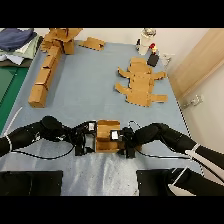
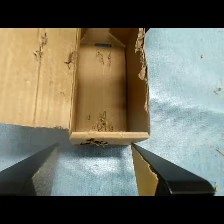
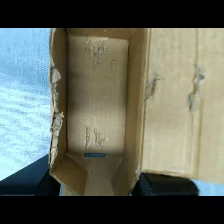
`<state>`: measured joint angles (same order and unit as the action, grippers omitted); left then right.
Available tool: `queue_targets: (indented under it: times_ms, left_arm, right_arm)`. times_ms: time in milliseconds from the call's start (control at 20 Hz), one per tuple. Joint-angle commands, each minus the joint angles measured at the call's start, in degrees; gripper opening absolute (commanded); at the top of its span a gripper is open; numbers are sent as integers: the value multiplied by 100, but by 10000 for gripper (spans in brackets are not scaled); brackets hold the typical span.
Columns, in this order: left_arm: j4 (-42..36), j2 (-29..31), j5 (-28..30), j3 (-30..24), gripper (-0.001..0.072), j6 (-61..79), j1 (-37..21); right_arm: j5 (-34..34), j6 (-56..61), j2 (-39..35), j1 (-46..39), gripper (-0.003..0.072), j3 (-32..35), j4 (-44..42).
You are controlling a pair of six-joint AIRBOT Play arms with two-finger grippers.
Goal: Fold the box.
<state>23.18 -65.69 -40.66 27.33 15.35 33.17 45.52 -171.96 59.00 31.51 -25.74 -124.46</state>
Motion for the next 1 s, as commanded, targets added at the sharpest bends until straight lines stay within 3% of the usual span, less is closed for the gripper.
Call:
queue_targets:
  times_ms: [0, 300, 950]
  left_arm:
    - [111, -4, -4, -4, 694, 24, 7]
    - [105, -4, -103, -4, 694, 24, 28]
    - [-138, -146, 748, -2, 694, 28, 688]
  right_arm:
    - [-2, 2, -4, 2, 515, -2, 0]
    - [-2, 0, -4, 2, 515, -2, 0]
    - [-2, 0, -4, 2, 515, -2, 0]
